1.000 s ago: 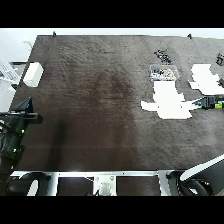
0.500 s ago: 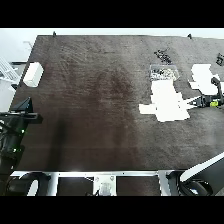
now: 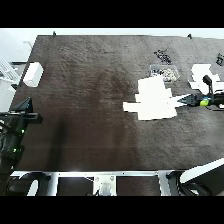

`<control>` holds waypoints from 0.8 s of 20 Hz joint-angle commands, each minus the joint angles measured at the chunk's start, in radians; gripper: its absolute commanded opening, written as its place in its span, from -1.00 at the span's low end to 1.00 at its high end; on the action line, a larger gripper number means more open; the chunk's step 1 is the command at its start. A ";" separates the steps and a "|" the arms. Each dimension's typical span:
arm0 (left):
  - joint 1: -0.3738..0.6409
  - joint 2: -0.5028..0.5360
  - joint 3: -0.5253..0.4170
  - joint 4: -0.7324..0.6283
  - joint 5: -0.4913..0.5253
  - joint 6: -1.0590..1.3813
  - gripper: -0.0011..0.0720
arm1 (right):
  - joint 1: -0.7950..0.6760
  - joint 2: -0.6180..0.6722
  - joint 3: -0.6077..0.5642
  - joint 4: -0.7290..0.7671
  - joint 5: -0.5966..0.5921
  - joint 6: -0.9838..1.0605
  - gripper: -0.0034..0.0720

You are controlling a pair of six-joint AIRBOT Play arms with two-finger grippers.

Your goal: Fold the box and place the chain.

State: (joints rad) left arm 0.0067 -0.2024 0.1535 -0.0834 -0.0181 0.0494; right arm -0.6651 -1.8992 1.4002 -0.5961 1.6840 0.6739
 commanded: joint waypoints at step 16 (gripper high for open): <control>0.001 0.000 0.000 0.016 0.076 0.109 -0.91 | 0.669 0.319 -0.436 0.264 -0.795 0.113 -0.88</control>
State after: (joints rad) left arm 0.0071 -0.2024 0.1532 -0.0757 0.0174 0.1101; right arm -0.0406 -1.5848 0.9558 -0.3347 0.9920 0.7517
